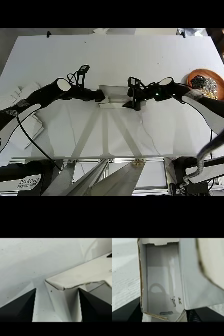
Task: Fold the box and place the chain.
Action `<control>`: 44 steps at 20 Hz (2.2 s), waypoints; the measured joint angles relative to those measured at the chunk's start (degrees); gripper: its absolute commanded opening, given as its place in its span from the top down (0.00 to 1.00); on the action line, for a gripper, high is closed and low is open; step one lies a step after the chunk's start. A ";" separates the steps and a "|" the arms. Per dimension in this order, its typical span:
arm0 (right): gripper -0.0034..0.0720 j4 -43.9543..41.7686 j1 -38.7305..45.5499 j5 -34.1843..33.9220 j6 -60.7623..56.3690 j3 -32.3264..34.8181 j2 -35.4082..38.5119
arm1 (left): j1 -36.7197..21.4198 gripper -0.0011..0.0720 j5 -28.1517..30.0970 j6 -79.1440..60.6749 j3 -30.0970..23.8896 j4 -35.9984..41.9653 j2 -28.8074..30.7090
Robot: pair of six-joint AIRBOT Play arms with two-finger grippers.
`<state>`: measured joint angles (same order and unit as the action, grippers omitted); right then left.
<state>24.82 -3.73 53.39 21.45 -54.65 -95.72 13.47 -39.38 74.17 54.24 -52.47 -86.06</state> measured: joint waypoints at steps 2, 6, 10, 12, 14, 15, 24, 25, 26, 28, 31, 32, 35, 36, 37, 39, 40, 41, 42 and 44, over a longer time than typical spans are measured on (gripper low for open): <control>0.35 -0.11 -0.02 0.07 0.00 0.00 0.00 | 1.64 0.37 -1.88 6.12 2.19 -8.98 -0.07; 0.35 0.00 -0.02 -0.04 0.00 0.00 0.00 | 4.50 0.37 -5.03 14.58 6.25 -19.78 -1.46; 0.35 0.09 -0.02 -0.09 0.00 0.00 0.00 | 7.13 0.37 -8.79 19.65 10.34 -24.33 -4.22; 0.35 0.09 0.00 -0.11 0.00 0.00 0.00 | 8.44 0.37 -11.34 21.73 12.96 -25.53 -5.92; 0.35 0.09 0.00 -0.11 0.00 0.00 0.00 | 9.62 0.48 -13.94 24.79 15.80 -27.45 -7.52; 0.35 0.09 0.00 -0.11 0.00 0.00 0.00 | 10.10 0.52 -15.28 26.82 17.16 -28.22 -8.22; 0.35 0.07 -0.02 0.09 0.15 0.00 0.00 | 12.11 0.87 -23.76 41.59 21.22 -30.86 -12.44; 0.35 0.11 -0.02 0.09 0.15 0.02 0.00 | 12.22 0.97 -24.02 42.23 21.29 -31.12 -12.61; 0.35 -0.04 0.00 0.61 -0.22 0.02 0.00 | 12.22 0.97 -24.04 43.10 21.35 -31.12 -12.70; 0.35 0.04 -0.02 0.31 -0.02 0.02 0.00 | 12.37 0.97 -23.96 43.80 21.40 -31.10 -12.85; 0.35 0.07 -0.02 0.11 0.00 0.02 0.00 | 12.59 0.94 -23.80 44.37 21.42 -31.10 -12.94; 0.35 0.07 -0.02 0.09 0.00 0.02 0.00 | 12.59 0.87 -23.76 44.39 21.42 -30.97 -12.92; 0.35 0.11 0.00 -0.13 0.17 0.02 0.00 | 12.57 0.44 -24.09 43.41 21.40 -29.68 -11.69; 0.35 0.02 -0.02 -0.20 0.11 0.02 0.00 | 12.33 0.44 -24.63 42.86 21.40 -29.59 -10.84; 0.35 -0.07 -0.02 -0.35 -0.02 0.02 0.00 | 11.98 0.44 -25.03 42.42 21.40 -29.73 -9.99; 0.35 -0.15 0.00 -0.46 -0.11 0.00 0.00 | 10.97 0.44 -25.44 41.05 21.42 -29.68 -7.78; 0.35 -0.13 0.00 -0.37 -0.11 0.00 0.00 | 10.38 0.44 -25.94 39.85 21.40 -29.66 -6.69; 0.35 -0.09 0.00 -0.33 -0.11 0.00 0.00 | 9.62 0.44 -26.36 38.14 21.42 -29.62 -5.44; 0.35 -0.07 0.00 -0.26 -0.09 0.00 0.00 | 8.74 0.44 -27.23 35.80 21.40 -29.40 -4.35; 0.35 -0.02 0.00 -0.15 -0.07 0.02 0.00 | 6.78 0.44 -29.88 29.94 21.40 -28.35 -2.32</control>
<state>24.80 -3.73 53.23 21.39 -54.63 -95.72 20.25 -69.25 104.12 75.64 -80.82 -88.38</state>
